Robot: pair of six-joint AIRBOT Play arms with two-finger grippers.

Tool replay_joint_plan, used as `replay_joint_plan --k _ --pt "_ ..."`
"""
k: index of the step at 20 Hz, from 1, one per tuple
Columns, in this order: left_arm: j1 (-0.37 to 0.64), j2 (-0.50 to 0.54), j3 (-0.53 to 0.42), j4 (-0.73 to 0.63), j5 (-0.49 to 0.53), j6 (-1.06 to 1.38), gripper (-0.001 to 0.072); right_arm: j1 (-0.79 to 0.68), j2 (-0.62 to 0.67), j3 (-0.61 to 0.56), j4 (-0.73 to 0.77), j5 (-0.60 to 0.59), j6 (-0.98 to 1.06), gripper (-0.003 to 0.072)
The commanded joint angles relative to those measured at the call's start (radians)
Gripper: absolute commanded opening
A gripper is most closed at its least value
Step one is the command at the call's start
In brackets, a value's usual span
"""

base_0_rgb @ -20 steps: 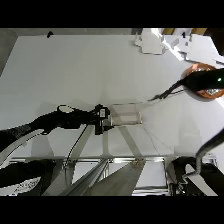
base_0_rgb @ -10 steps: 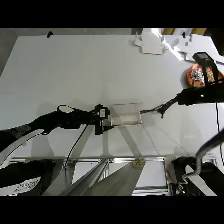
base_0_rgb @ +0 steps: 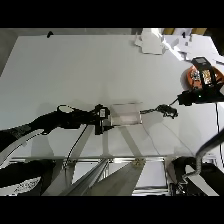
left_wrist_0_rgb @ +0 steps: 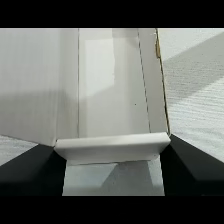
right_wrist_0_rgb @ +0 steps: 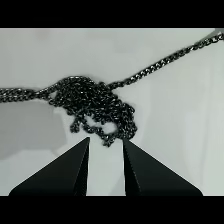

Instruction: Fold the box and place the chain.

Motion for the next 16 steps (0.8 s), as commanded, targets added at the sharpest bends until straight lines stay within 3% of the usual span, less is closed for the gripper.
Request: replay_joint_plan --k 1,4,7,16 --pt "-0.001 0.000 0.000 0.000 0.000 0.000 0.0029 0.000 -0.036 -0.020 0.027 0.020 -0.009 0.0239" --pt "-0.001 0.000 0.000 0.000 0.000 0.000 0.0029 0.000 -0.067 -0.097 0.146 0.006 -0.040 0.0233" --pt "-0.001 0.000 0.000 0.000 0.000 0.000 0.0029 0.013 -0.098 -0.187 0.187 -0.039 -0.097 0.0116" --pt "-0.001 0.000 0.000 0.000 0.000 0.000 0.0029 0.015 -0.177 -0.225 0.172 -0.143 -0.095 0.0120"
